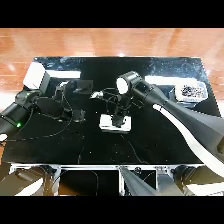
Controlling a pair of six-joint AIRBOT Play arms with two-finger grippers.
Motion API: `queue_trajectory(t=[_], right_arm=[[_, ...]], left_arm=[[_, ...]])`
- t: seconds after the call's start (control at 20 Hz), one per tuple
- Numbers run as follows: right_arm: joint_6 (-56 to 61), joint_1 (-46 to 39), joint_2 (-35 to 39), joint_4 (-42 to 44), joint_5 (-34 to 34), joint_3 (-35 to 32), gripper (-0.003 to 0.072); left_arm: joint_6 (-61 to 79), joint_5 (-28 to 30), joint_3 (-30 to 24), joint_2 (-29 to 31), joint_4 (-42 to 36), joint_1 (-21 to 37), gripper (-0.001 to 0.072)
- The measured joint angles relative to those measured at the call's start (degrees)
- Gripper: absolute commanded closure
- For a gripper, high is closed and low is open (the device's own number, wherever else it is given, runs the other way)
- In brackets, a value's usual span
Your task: Fold the box and place the chain.
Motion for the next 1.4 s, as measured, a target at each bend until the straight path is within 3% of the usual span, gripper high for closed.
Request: queue_trajectory(t=[0.3,0.35,0.4,0.8,1.1,1.15,1.2,1.3,1.4], right_arm=[[0.07,0.0,0.0,-0.11,-0.09,-0.55,0.0408],[0.09,0.0,0.0,-0.11,-0.09,-0.59,0.0271],[0.28,0.0,0.0,0.0,-0.09,-0.59,0.0218],[2.03,-0.07,0.33,-0.55,-0.42,-0.59,0.0223],[6.25,-1.84,4.79,-0.37,-0.07,-0.59,0.0224],[7.3,-2.45,5.73,0.09,0.0,-0.59,0.0293],[8.55,-3.17,6.49,0.76,0.02,-0.59,0.0437],[12.22,-5.22,7.69,2.36,-0.09,-0.9,0.0655],[15.32,-7.65,8.5,5.7,-1.03,-2.29,0.0654]], left_arm=[[0.0,-0.13,0.0,0.0,0.0,0.0,0.0143],[-0.02,-0.13,0.0,0.0,0.0,0.0,0.0143],[0.0,-0.15,0.0,0.0,0.0,0.0,0.0143],[-0.02,-0.17,0.0,0.0,-0.11,0.0,0.0143],[-0.02,-0.44,0.0,0.0,-0.13,0.0,0.0143],[-0.02,-0.5,0.0,0.0,-0.13,0.0,0.0143],[-0.02,-0.61,0.0,0.0,-0.13,0.0,0.0143],[-0.02,-0.81,0.0,0.0,-0.15,0.0,0.0143],[-0.02,-1.03,0.0,0.0,-0.15,0.0,0.0143]])
